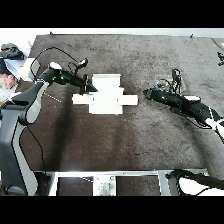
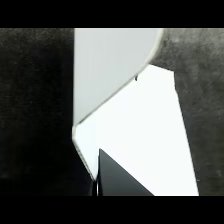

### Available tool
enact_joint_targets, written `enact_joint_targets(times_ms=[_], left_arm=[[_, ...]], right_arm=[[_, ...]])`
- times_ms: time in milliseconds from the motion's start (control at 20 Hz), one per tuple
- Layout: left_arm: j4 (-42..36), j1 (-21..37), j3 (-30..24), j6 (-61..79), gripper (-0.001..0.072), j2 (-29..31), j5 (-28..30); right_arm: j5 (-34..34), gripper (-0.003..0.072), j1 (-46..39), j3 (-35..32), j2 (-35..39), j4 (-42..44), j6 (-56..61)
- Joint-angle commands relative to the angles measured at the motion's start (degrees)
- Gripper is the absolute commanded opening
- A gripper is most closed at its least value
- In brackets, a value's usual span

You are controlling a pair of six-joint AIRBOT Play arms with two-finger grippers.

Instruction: Fold the box and place the chain.

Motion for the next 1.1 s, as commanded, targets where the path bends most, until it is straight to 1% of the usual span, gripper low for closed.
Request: enact_joint_targets(times_ms=[0,150,250,350,500,650,800,950,1050], left_arm=[[-0.2,0.0,-2.0,5.0,0.0006,0.3,2.6],[-0.8,0.2,-2.3,7.0,0.0006,0.3,5.6],[-2.1,0.4,-2.3,8.0,0.0006,0.3,5.7],[-1.1,0.4,-2.6,8.0,0.0006,0.3,6.8],[-1.5,0.4,-4.4,9.0,0.0006,0.4,9.5],[-1.7,0.4,-5.7,10.9,0.0006,0.4,9.7],[-1.3,0.3,-5.7,11.5,0.0007,0.3,10.1],[-0.9,0.4,-5.7,11.5,0.0008,0.2,10.3],[-0.8,0.4,-5.7,11.5,0.0008,0.2,10.7]], right_arm=[[0.5,0.0332,-0.2,0.0,-1.4,0.0,-0.8],[1.1,0.0332,-0.2,0.2,-1.8,0.0,-2.3],[1.1,0.0332,-0.2,0.4,-1.8,0.0,-2.4],[1.1,0.0332,-0.2,0.5,-1.9,0.0,-3.6],[1.1,0.0332,-0.2,0.5,-1.9,0.0,-3.8],[2.3,0.0332,-0.2,0.5,-1.9,0.0,-6.8],[7.3,0.0333,-0.2,1.8,-1.9,0.0,-12.5],[14.9,0.0334,-0.2,4.9,-1.9,0.0,-19.3],[17.6,0.0338,-0.1,5.9,-1.9,0.0,-24.1]])
